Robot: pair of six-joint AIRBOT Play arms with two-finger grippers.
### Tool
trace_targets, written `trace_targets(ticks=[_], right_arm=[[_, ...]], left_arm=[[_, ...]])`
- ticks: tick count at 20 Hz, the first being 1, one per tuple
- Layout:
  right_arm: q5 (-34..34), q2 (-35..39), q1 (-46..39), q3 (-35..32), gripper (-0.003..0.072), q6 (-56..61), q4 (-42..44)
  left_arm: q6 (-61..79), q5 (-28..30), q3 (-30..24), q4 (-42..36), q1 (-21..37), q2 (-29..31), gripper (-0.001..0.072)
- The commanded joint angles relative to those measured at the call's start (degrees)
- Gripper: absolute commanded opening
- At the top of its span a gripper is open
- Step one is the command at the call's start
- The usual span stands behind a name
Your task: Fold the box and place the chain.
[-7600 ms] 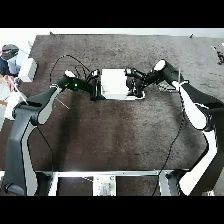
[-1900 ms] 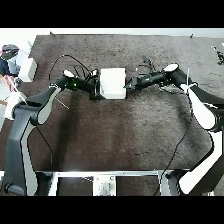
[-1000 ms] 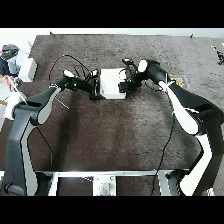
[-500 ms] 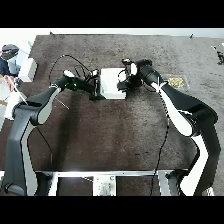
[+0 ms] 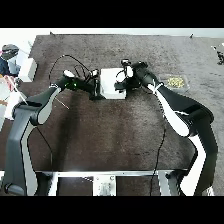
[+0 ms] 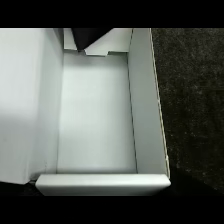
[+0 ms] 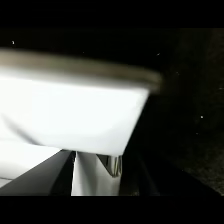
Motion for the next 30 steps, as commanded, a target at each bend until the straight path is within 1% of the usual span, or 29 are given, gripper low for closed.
trace_targets(ticks=[1,2,3,7,8,12,13,14,17,18,19,24,25,26,27,29,30], right_arm=[[1.01,-0.46,0.31,0.00,0.0394,1.07,-1.14],[1.05,-0.46,0.31,0.00,0.0377,1.07,-1.16],[1.01,-0.46,0.31,0.00,0.0261,1.22,-1.14],[1.09,-0.46,0.33,0.00,0.0259,1.27,-1.11],[1.07,-0.46,0.31,0.00,0.0213,1.62,-1.11],[1.29,-0.46,0.31,0.00,0.0209,2.36,-1.36],[1.55,-0.46,0.31,0.00,0.0123,2.58,-1.55],[1.64,-0.46,0.28,0.00,0.0089,2.80,-1.55],[2.21,-0.46,0.28,0.00,0.0088,3.69,-1.99],[2.21,-0.46,0.28,0.00,0.0068,3.78,-2.01],[2.19,-0.46,0.28,0.00,0.0013,3.85,-2.16],[2.10,-0.46,0.28,0.00,0.0015,3.85,-2.19],[1.97,-0.44,0.26,0.00,0.0121,4.31,-2.19],[1.95,-0.44,0.24,0.00,0.0204,4.24,-2.19],[1.90,-0.42,0.24,0.00,0.0264,4.20,-2.19],[1.95,-0.22,0.24,0.00,0.0266,4.20,-2.14],[1.95,-0.07,0.24,0.00,0.0370,4.20,-2.10]], left_arm=[[0.00,0.00,-0.02,0.02,0.04,-0.02,0.0467],[0.00,0.00,-0.02,0.02,0.04,-0.02,0.0467],[0.00,0.02,-0.02,0.02,0.04,-0.02,0.0467],[0.00,0.00,-0.02,0.02,0.04,-0.02,0.0467],[0.00,0.00,-0.02,0.02,0.04,-0.02,0.0467],[0.00,0.00,-0.02,0.02,0.04,-0.02,0.0467],[0.00,0.02,-0.02,0.02,0.04,-0.02,0.0467],[0.00,0.00,-0.02,0.02,0.04,-0.02,0.0467],[0.00,0.00,-0.02,0.02,0.04,-0.02,0.0467],[0.00,0.00,-0.02,0.02,0.04,-0.02,0.0467],[0.00,0.00,-0.02,0.02,0.04,-0.02,0.0467],[0.00,0.02,-0.02,0.02,0.04,-0.02,0.0467],[0.00,0.00,-0.02,0.02,0.04,-0.02,0.0467],[0.00,0.00,-0.02,0.02,0.04,-0.02,0.0467],[0.00,0.02,-0.02,0.02,0.04,-0.02,0.0467],[0.00,0.02,-0.02,0.02,0.04,-0.02,0.0467],[0.00,0.02,-0.02,0.02,0.04,-0.02,0.0467]])
